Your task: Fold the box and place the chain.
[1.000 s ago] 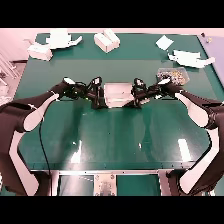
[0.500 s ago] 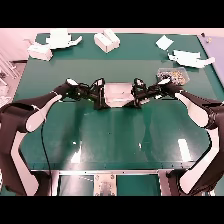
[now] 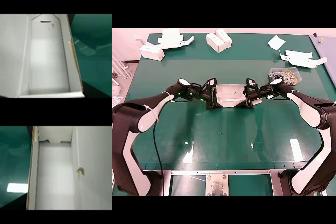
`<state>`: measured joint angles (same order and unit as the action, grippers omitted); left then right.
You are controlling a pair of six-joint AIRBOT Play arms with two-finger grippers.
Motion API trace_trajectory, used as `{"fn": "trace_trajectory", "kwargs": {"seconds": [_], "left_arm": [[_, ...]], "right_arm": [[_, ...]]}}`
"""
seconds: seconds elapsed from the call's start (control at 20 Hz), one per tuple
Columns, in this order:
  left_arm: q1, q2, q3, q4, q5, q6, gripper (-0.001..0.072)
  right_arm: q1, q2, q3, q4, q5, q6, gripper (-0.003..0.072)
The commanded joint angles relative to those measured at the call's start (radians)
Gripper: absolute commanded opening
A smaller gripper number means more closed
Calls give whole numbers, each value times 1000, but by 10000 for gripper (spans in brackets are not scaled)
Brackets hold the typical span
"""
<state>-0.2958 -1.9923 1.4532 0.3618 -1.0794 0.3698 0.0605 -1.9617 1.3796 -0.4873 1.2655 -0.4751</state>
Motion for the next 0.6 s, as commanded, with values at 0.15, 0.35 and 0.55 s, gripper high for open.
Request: {"fn": "trace_trajectory", "kwargs": {"seconds": [0.15,0.35,0.55], "left_arm": [[0,-1,1,1,0,2,538],[0,0,1,0,5,2,538],[0,0,1,0,5,1,538]], "right_arm": [[0,0,0,0,0,0,561],[0,0,0,0,0,0,561],[0,0,0,0,0,0,562]]}}
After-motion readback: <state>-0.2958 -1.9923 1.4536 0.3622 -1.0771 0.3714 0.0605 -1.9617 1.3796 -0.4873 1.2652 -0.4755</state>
